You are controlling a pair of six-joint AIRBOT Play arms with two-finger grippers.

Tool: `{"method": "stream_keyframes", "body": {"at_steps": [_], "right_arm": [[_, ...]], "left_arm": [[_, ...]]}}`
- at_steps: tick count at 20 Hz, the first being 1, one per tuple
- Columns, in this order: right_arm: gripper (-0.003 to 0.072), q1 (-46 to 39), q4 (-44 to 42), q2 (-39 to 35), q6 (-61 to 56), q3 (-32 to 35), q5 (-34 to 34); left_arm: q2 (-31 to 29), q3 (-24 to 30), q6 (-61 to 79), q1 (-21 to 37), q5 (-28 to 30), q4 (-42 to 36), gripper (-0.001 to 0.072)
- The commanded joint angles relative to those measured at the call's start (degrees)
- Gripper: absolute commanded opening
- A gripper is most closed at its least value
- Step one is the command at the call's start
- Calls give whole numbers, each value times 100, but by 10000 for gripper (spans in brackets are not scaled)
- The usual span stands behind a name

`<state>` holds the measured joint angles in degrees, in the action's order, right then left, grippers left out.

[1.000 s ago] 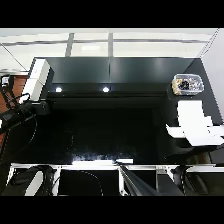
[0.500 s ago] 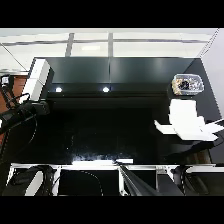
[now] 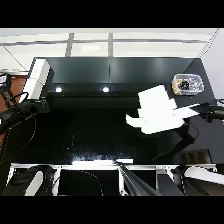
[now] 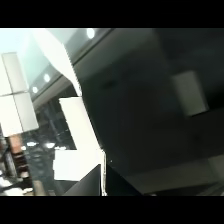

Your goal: Fold the box and place the chain.

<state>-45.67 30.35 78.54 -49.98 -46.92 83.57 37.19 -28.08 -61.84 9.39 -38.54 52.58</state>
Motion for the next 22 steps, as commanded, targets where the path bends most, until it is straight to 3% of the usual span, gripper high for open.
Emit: {"method": "stream_keyframes", "body": {"at_steps": [1,5,10,13,16,20,22], "right_arm": [[13,1097,-275,-1266,-63,935,-765],[13,2293,-442,-2883,120,1694,-1532],[13,3202,-678,-4485,258,2717,-2712],[12,3757,-1189,-4776,981,3136,-2822],[12,4293,-1235,-4776,1038,3362,-3493],[13,4741,-1211,-4771,1036,3386,-3932],[13,4789,-1211,-4771,1025,3386,-3904]], "left_arm": [[4,-2,9,-4,-247,-142,707],[7,-2,13,-284,-848,-238,707],[157,-4,122,-1314,-1080,-240,707],[632,-4,96,-1954,-944,-684,707],[1309,-7,103,-2363,-831,-1368,707],[2181,-9,149,-2562,-824,-2085,707],[2601,-13,688,-2559,-798,-2833,707]]}}
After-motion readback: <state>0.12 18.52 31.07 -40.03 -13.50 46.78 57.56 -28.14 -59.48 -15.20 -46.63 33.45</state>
